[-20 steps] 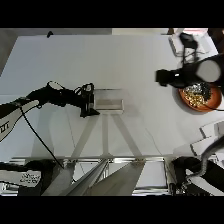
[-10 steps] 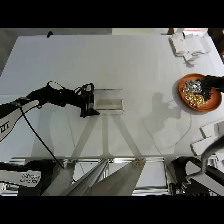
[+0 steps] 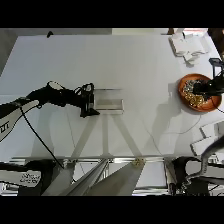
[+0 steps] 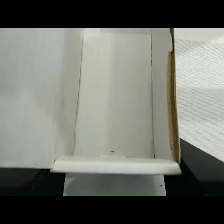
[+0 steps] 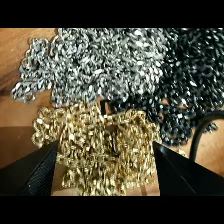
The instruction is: Fold the box and place the chain.
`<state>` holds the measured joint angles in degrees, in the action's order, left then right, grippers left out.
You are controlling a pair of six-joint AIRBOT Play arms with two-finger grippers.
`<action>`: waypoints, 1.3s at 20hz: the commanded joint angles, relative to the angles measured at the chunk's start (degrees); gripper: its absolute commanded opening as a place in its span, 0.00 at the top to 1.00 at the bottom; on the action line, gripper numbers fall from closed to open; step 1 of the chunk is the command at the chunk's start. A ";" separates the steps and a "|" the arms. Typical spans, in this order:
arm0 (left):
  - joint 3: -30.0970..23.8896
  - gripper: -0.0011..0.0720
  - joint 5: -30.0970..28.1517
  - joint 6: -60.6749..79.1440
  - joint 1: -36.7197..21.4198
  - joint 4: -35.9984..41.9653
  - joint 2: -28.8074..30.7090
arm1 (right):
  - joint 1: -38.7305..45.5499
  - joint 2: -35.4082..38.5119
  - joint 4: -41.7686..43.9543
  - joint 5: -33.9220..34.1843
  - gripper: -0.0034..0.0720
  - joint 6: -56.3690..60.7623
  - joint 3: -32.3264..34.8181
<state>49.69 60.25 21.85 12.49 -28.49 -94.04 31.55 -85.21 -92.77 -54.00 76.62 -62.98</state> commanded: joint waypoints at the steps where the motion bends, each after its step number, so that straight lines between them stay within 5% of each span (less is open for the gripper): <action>1: -0.02 0.42 -0.02 0.00 0.00 -0.02 0.00 | 0.13 -4.76 0.07 1.66 0.08 -0.57 0.02; 5: -0.02 0.42 -0.02 0.00 0.00 -0.02 0.00 | 0.13 -7.15 0.11 -2.56 0.22 -0.39 0.02; 6: -0.02 0.42 -0.02 0.00 0.00 -0.02 0.00 | 0.13 -7.13 0.13 -3.28 0.35 -0.42 0.02; 8: -0.02 0.42 -0.02 -0.02 0.00 -0.02 0.00 | 0.13 -7.04 0.11 -5.29 0.95 -0.61 0.02; 19: -0.02 0.42 -0.04 -0.02 0.00 -0.02 0.00 | -1.31 5.73 0.31 -8.48 0.95 -6.38 0.00; 26: -0.02 0.42 -0.02 -0.02 0.00 -0.02 0.00 | -13.66 14.38 3.98 -13.11 0.95 -9.49 0.00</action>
